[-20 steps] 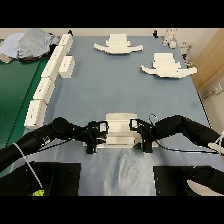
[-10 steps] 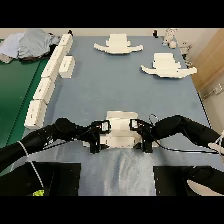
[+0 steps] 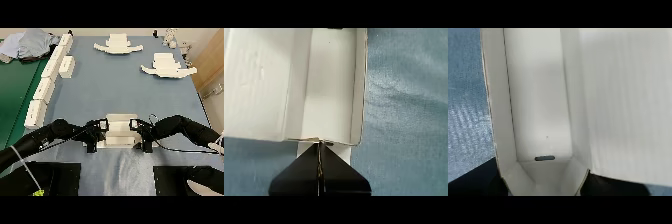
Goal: Fold the box.
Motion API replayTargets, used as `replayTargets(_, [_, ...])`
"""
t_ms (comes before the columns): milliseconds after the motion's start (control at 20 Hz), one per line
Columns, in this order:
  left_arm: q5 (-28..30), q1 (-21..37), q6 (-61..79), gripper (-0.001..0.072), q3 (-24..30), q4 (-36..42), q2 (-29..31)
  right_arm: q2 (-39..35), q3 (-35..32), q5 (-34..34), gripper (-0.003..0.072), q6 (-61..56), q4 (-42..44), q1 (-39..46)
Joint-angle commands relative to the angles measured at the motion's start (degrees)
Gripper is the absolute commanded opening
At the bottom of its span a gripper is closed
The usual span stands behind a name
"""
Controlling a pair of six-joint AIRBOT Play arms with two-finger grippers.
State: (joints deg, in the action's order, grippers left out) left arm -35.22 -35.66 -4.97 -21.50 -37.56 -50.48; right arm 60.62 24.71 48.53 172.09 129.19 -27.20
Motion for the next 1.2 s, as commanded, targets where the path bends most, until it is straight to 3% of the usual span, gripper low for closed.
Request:
replayTargets(0, [-1.7,0.07,-24.22,0.0016,-0.15,-13.0,7.78,0.02,-0.02,-0.02,0.0484,0.0,0.04,-0.07])
replayTargets(150, [-5.11,1.99,-56.19,0.0016,-0.28,-22.99,16.87,0.02,-0.02,-0.02,0.0484,0.0,0.02,-0.07])
replayTargets(300, [-13.62,9.86,-84.65,0.0016,-0.28,-35.54,20.41,0.02,-0.02,-0.02,0.0484,0.0,0.02,-0.07])
replayTargets(500, [-21.11,23.19,-88.06,0.0016,-0.28,-34.23,17.79,0.02,-0.02,-0.02,0.0484,0.0,0.04,-0.07])
replayTargets(650, [-24.5,28.28,-81.57,0.0016,-0.26,-27.3,11.65,0.02,-0.02,-0.02,0.0484,0.0,0.02,-0.07])
replayTargets(850, [-21.27,24.59,-74.34,0.0014,1.33,-12.72,4.59,0.02,-0.02,-0.02,0.0484,0.0,0.04,-0.07])
replayTargets(1150, [-11.5,13.68,-74.55,0.0014,3.91,-5.81,0.87,0.02,-0.02,-0.02,0.0484,0.0,0.04,-0.07])
